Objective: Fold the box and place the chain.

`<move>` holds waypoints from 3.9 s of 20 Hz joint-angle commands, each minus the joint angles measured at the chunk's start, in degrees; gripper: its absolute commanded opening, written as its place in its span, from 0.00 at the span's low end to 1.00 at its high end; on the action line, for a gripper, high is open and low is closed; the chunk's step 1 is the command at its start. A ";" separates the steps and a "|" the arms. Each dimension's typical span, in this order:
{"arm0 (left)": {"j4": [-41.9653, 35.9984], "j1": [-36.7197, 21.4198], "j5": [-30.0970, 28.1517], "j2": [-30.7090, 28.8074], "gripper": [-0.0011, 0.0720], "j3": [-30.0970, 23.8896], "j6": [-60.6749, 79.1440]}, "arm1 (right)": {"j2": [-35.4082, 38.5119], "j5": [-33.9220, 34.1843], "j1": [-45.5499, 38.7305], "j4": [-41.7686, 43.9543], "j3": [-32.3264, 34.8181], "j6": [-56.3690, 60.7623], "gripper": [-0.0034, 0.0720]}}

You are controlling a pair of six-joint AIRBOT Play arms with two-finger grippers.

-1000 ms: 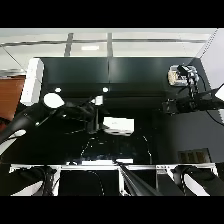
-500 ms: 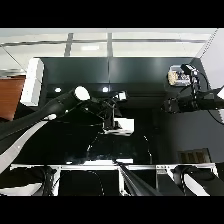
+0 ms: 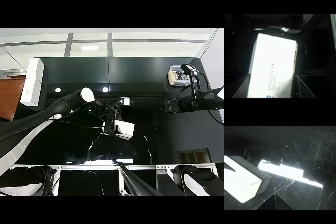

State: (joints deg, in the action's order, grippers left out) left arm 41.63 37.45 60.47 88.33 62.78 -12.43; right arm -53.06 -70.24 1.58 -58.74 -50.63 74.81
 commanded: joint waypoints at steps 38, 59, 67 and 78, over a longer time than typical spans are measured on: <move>47.45 -44.39 15.61 -27.52 0.56 -5.20 -63.63 | 0.04 0.42 -0.02 0.02 -0.07 -0.02 0.06; 36.33 -66.99 -9.25 -16.13 1.00 -6.88 -49.81 | 0.02 4.42 -0.02 0.22 -0.04 0.02 0.06; 26.67 -60.28 4.35 -18.43 0.05 12.87 -60.41 | 0.02 4.52 -0.02 0.22 -0.04 0.00 0.06; 34.25 -32.57 -20.76 -39.21 0.05 -20.17 -64.43 | -0.02 41.68 3.69 -5.01 16.39 -0.07 0.06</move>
State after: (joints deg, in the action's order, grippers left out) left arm 71.22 0.54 45.98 51.83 51.22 -74.08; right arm -53.06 -41.58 6.44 -61.23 -39.07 74.26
